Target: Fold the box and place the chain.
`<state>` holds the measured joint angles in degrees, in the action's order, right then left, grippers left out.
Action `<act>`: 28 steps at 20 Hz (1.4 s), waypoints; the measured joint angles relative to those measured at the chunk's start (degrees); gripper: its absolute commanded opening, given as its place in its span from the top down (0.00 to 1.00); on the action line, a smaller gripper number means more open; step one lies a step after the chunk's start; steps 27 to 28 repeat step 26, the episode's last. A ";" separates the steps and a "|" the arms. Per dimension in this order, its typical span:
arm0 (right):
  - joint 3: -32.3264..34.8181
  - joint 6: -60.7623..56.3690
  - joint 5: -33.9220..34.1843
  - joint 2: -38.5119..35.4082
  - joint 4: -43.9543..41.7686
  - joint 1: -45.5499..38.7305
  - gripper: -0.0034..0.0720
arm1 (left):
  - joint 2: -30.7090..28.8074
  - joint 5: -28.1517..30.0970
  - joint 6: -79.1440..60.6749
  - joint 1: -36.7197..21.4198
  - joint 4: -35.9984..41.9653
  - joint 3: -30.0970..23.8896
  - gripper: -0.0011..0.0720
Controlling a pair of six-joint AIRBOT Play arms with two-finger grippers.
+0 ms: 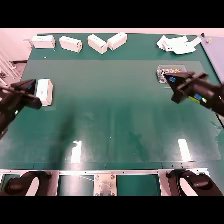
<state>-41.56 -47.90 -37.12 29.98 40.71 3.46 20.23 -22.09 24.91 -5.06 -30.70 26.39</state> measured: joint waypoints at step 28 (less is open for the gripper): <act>32.52 0.13 17.64 -22.21 7.80 0.00 0.94 | -16.92 0.63 3.63 0.00 -2.75 -24.50 0.96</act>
